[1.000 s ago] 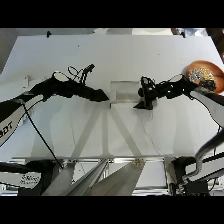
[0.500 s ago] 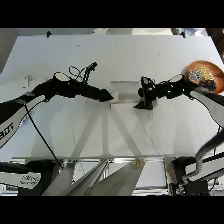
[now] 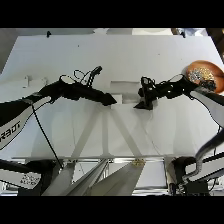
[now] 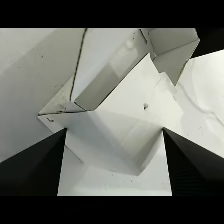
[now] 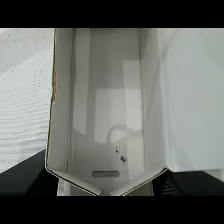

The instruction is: Fold the box and place the chain.

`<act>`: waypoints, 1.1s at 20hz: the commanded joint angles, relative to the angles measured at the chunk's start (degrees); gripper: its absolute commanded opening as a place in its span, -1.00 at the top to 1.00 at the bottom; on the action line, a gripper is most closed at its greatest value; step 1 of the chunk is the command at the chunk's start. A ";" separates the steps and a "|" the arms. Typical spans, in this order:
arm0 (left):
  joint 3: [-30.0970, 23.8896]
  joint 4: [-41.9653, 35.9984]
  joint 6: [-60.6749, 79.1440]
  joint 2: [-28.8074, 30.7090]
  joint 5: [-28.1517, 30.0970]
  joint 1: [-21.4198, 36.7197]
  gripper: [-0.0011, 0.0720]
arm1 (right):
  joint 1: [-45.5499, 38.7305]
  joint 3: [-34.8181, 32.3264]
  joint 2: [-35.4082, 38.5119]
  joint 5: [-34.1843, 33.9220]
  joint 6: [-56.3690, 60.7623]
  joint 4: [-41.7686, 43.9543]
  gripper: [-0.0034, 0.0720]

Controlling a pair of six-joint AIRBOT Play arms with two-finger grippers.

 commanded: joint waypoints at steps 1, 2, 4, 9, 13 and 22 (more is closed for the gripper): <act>-0.02 -1.46 0.24 -0.81 2.54 -0.76 -0.82 | 0.00 0.02 -0.02 -0.07 0.02 0.11 -0.46; -0.02 -1.79 0.11 -0.81 3.39 -0.87 -0.77 | 0.00 0.02 -0.02 -0.09 0.02 0.11 -0.46; -0.02 -2.19 0.11 -0.81 3.78 -1.01 -0.76 | 0.00 0.02 -0.02 -0.07 0.02 0.11 -0.46; -0.02 -1.49 -4.52 -0.79 5.81 -1.01 -0.75 | 0.00 0.02 -0.02 -0.07 0.02 0.11 -0.46; -0.02 -1.46 -8.72 -0.79 7.89 -1.01 -0.71 | 0.00 0.02 -0.02 -0.07 0.02 0.11 -0.46; -0.02 4.07 -13.81 -0.79 8.52 -1.03 -0.66 | 0.00 0.02 -0.02 -0.07 0.02 0.11 -0.46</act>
